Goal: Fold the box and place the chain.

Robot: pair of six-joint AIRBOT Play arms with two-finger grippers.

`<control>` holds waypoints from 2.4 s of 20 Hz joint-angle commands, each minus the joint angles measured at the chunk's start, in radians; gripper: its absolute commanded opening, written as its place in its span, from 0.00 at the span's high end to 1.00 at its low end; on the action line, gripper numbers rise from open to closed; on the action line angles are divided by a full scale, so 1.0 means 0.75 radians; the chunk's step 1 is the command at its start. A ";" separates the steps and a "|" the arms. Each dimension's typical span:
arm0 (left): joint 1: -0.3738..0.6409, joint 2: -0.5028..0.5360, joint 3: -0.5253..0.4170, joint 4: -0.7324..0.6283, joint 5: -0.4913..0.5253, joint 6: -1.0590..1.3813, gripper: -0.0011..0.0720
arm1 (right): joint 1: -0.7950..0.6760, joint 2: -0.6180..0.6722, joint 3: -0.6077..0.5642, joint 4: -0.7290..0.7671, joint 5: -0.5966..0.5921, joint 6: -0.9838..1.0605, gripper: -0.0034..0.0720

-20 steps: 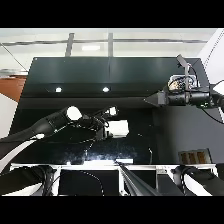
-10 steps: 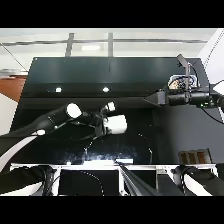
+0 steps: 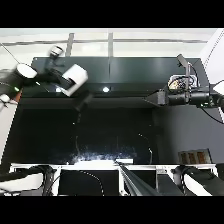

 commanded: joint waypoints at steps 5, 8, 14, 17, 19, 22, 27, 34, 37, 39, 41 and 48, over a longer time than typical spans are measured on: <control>0.453 -0.500 0.629 0.170 -0.056 -0.393 0.44 | -0.001 0.001 0.000 0.010 0.001 0.009 0.90; 0.459 -0.691 0.817 0.216 -0.059 -0.416 0.43 | -0.001 0.001 0.000 0.009 0.002 0.066 0.90; 0.454 -0.868 0.951 0.234 -0.045 -0.414 0.41 | -0.001 0.001 0.000 0.009 -0.015 0.075 0.90; 0.454 -0.857 1.009 0.247 -0.117 -0.417 0.00 | -0.001 0.001 0.000 0.009 -0.014 0.075 0.90; 0.454 -0.837 1.146 0.310 -0.321 -0.465 0.00 | -0.001 0.001 0.000 0.010 -0.013 0.074 0.90; 0.454 -0.754 1.316 0.387 -0.626 -0.553 0.00 | -0.001 0.001 0.001 0.010 -0.012 0.074 0.90; 0.454 -0.312 1.132 0.365 -0.700 -0.652 0.27 | -0.017 0.001 0.044 -0.007 0.097 0.040 0.90; 0.325 0.292 0.618 0.222 -0.770 -0.768 0.95 | -0.092 0.154 0.150 -0.532 0.066 0.201 0.90; 0.127 0.698 -0.040 0.223 -0.434 -0.768 0.95 | -0.091 0.299 -0.008 -0.692 -0.199 0.367 0.90; 0.015 0.940 -0.491 0.223 -0.224 -0.769 0.95 | -0.082 0.357 -0.202 -0.683 -0.386 0.426 0.90; -0.023 1.118 -0.806 0.214 -0.126 -0.796 0.95 | -0.052 0.358 -0.405 -0.694 -0.606 0.433 0.90; 0.076 1.313 -0.979 0.206 -0.187 -0.793 0.95 | -0.049 0.358 -0.507 -0.679 -0.657 0.434 0.90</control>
